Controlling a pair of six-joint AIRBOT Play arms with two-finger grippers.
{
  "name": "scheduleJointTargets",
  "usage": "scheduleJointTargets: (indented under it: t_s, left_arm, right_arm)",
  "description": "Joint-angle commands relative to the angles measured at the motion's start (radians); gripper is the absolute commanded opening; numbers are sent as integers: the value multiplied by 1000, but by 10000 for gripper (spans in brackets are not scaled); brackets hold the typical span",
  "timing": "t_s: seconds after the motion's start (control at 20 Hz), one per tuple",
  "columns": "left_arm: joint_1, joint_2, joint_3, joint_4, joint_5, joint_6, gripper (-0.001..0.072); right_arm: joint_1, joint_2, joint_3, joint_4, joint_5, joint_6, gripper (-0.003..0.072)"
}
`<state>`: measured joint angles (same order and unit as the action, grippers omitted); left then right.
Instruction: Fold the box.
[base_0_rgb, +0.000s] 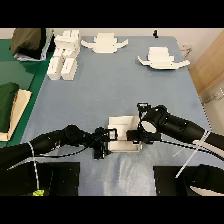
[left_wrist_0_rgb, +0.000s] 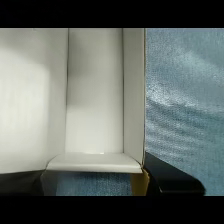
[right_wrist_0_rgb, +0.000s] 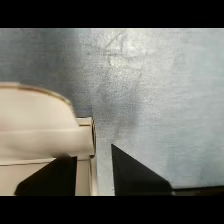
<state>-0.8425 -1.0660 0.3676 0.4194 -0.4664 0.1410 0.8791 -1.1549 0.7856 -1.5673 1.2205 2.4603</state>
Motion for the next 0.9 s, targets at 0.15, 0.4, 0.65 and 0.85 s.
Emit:
scheduleJointTargets:
  t_s: [0.15,0.4,0.65,0.85]
  left_arm:
    - [0,0,0,0,0,0,513]
    - [0,0,0,0,0,-1,513]
    - [0,0,0,0,0,0,512]
    - [0,0,0,0,0,-1,513]
  right_arm:
    - [2,0,-61,51,-22,19,214]
    - [2,-1,-71,56,-80,19,1]
    - [2,2,-70,66,-88,17,289]
    - [2,16,-68,105,-85,6,379]
